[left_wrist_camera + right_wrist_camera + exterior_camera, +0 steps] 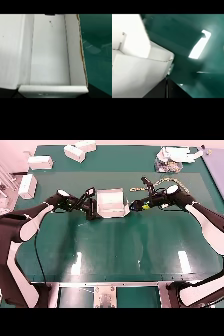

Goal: Fold the box and place the chain.

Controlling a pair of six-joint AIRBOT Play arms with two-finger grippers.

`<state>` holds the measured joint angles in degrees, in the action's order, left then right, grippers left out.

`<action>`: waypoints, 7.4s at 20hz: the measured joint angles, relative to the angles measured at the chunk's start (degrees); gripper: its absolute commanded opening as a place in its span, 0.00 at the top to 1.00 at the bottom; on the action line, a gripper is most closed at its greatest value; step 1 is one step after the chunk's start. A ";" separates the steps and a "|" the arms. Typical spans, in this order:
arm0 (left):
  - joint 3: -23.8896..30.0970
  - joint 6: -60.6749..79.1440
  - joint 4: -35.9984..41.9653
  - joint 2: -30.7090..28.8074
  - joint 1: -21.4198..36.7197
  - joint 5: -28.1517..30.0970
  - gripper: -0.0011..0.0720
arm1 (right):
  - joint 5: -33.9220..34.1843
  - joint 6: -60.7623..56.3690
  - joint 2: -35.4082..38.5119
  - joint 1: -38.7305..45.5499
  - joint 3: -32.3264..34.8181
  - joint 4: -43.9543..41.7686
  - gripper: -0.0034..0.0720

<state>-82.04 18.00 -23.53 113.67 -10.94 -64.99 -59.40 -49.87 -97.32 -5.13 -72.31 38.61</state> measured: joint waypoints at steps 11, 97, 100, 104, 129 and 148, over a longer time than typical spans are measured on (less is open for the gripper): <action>0.00 0.00 0.00 0.00 0.00 0.00 0.12 | -1.03 -1.46 3.26 -2.32 -0.55 0.72 0.64; 0.02 0.00 -0.02 0.02 -0.02 -0.28 0.12 | -2.36 -30.29 -1.46 -14.99 -12.57 28.13 0.44; 0.02 -0.02 0.02 0.02 -0.02 -0.15 0.12 | -2.62 -32.79 -1.44 -15.98 -13.38 31.30 0.44; 0.02 -0.11 0.09 0.02 0.09 0.09 0.12 | -2.82 -35.91 -1.44 -17.55 -15.56 35.91 0.44; 0.02 0.00 0.00 0.02 -0.02 0.00 0.12 | -6.82 -45.72 -6.36 -21.97 -20.79 47.84 0.40; 0.02 -0.04 0.00 0.02 0.07 0.02 0.12 | -8.96 -50.07 -10.97 -23.61 -25.38 52.48 0.56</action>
<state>-82.02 17.96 -23.53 113.69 -10.87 -64.97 -68.36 -99.94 -108.29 -28.73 -97.69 91.09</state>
